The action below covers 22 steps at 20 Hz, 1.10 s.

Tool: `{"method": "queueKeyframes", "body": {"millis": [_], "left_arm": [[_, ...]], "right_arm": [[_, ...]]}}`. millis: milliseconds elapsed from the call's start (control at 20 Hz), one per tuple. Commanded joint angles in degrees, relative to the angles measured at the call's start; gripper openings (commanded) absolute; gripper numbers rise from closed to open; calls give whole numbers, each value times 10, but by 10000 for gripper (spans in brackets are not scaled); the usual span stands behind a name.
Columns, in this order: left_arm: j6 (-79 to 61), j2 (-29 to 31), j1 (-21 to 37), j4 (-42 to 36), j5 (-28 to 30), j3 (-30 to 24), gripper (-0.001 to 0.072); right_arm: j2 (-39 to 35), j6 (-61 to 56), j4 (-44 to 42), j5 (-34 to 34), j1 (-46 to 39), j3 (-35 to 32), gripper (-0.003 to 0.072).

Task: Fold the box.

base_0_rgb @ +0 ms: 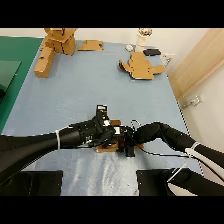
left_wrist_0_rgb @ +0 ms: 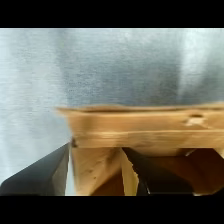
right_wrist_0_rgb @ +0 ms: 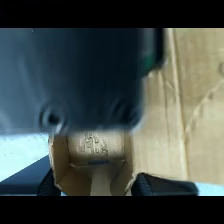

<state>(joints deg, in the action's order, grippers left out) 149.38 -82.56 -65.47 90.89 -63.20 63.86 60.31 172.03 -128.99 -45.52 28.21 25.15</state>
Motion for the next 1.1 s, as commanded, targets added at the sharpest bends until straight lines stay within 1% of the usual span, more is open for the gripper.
{"method": "queueKeyframes", "body": {"millis": [0,100,300,600,800,900,950,1050], "left_arm": [[3,-21,-11,3,0,19,498],[-1,-23,-11,0,14,19,498],[-3,-32,-11,0,14,18,498],[-2,-40,-13,-1,3,18,498],[0,-40,-13,-1,-21,18,497],[3,-40,-13,-1,-19,18,495],[7,-40,-13,-1,-19,18,440],[7,-40,-13,0,-17,18,103]], "right_arm": [[0,0,0,0,0,0,506],[0,0,0,0,0,0,506],[0,0,0,0,0,0,506],[0,0,0,0,0,0,506],[0,0,0,0,0,0,506],[0,0,0,0,0,0,506],[0,0,0,0,0,0,506],[0,0,0,0,0,0,506]]}}
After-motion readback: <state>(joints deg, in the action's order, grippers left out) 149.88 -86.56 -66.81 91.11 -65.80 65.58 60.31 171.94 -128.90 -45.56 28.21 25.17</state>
